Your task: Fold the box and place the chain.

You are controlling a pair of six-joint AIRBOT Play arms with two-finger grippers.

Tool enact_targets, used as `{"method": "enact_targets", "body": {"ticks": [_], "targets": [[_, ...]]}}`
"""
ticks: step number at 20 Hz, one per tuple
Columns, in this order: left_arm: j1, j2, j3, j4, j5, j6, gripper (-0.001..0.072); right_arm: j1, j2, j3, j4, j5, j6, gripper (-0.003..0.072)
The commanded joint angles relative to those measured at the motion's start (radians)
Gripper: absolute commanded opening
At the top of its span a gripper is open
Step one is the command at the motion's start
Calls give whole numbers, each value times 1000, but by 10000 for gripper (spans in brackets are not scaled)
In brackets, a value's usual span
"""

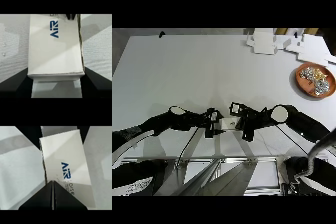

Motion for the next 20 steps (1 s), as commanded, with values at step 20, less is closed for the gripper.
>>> {"method": "enact_targets", "body": {"ticks": [20], "targets": [[0, 0, 1, 0, 0, 0, 97, -376, 341, 26, -586, 118, 948, 15]]}}
